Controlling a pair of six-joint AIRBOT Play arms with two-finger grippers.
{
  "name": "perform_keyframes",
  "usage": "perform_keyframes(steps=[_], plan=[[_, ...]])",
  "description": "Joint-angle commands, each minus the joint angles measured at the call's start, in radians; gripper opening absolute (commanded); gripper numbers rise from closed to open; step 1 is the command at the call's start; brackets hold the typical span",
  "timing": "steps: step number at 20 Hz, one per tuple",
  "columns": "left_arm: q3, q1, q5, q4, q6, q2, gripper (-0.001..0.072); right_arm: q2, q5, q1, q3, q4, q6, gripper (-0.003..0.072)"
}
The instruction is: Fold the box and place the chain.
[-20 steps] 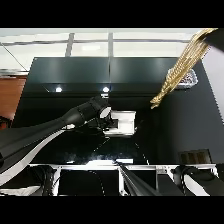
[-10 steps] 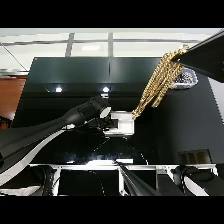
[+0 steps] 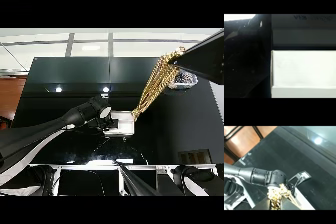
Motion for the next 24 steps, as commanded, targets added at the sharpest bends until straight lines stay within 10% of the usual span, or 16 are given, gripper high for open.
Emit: perform_keyframes(steps=[1,24], plan=[[0.000,0.001,0.000,0.000,0.000,0.000,0.0027,-0.001,0.002,0.001,0.000,0.006,0.005,-0.0001],[0.000,0.001,0.000,0.000,0.000,0.000,0.0027,-0.008,-0.181,0.117,-0.574,-0.072,0.014,0.0001]])
